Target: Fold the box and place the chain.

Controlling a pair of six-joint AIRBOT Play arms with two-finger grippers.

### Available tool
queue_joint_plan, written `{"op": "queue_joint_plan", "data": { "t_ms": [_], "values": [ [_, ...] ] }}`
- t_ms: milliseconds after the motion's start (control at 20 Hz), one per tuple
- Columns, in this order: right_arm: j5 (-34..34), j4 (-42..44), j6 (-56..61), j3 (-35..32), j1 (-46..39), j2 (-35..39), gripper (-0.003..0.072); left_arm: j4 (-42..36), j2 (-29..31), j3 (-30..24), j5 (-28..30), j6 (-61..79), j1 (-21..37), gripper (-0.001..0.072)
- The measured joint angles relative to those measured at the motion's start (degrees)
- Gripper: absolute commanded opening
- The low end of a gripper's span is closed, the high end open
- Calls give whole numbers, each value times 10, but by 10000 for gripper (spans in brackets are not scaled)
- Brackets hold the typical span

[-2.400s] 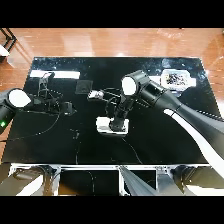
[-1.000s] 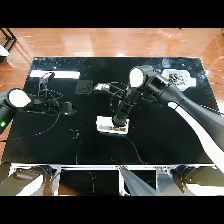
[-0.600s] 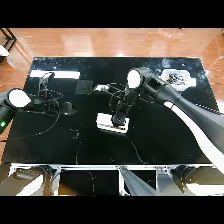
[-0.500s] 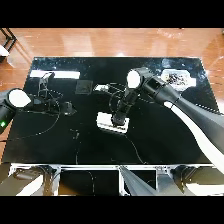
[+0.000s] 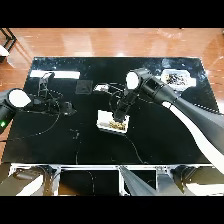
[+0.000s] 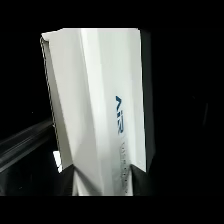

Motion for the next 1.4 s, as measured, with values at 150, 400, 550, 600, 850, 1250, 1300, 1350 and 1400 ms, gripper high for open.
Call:
{"op": "queue_joint_plan", "data": {
  "t_ms": [150,400,550,600,850,1250,1300,1350,1400],
  "values": [
    [0,-1,-24,0,0,0,337,2,0,0,0,0,0,626],
    [0,-17,-67,0,5,0,337,4,0,0,1,0,0,626],
    [0,-35,-80,0,10,0,337,6,0,0,2,0,0,626],
    [0,-37,-82,0,12,0,337,6,-1,0,2,0,0,626],
    [3,-36,-86,0,29,0,340,6,-7,0,2,0,0,626],
    [12,-50,-39,0,46,0,444,6,-10,0,2,0,0,626],
    [12,-52,-34,0,47,0,444,6,-10,0,2,0,0,626],
    [11,-53,-28,0,48,0,444,6,-10,0,2,0,0,626],
    [13,-54,-23,0,49,2,443,6,-10,0,2,0,0,626]
  ]
}}
